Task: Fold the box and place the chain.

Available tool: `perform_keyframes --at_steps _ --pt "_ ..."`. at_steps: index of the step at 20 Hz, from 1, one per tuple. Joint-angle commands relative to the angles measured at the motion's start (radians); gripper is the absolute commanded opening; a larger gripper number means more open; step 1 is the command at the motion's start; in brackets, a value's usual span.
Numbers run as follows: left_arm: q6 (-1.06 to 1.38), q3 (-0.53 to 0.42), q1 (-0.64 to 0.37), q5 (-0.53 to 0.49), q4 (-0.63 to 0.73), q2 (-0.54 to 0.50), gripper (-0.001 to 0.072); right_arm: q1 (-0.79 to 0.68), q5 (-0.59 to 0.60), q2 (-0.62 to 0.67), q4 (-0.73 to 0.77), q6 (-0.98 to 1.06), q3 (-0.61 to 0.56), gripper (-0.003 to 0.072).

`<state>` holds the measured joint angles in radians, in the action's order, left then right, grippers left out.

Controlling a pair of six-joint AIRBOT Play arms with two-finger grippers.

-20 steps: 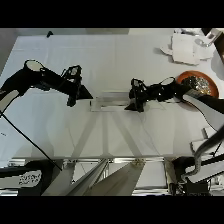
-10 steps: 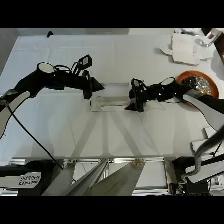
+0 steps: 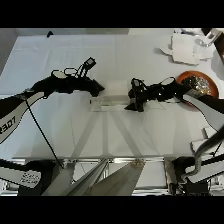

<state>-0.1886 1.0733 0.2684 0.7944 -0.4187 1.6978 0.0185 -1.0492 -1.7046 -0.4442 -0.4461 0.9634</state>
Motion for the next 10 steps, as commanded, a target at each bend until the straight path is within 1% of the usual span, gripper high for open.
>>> perform_keyframes --at_steps 1,3,6,8,9,10 --pt "-0.025 0.000 -0.018 0.013 -0.012 -0.012 0.0011 0.000 0.002 0.000 -0.002 0.000 0.001 0.0520" --pt "-0.025 0.000 -0.058 0.091 -0.012 -0.067 0.0012 0.000 0.002 0.000 -0.002 0.000 0.001 0.0520" --pt "-0.025 0.000 -0.137 0.277 -0.012 -0.160 0.0012 0.000 0.002 0.000 -0.002 0.000 0.001 0.0520" --pt "-0.011 0.000 -0.191 0.389 -0.023 -0.202 0.0014 0.000 0.002 0.000 -0.003 0.000 0.001 0.0520" --pt "0.012 0.000 -0.209 0.425 -0.053 -0.216 0.0017 0.000 0.002 0.000 -0.002 0.000 0.001 0.0520" --pt "0.035 0.000 -0.216 0.442 -0.101 -0.226 0.0051 0.000 0.002 0.000 -0.003 0.000 0.001 0.0520"
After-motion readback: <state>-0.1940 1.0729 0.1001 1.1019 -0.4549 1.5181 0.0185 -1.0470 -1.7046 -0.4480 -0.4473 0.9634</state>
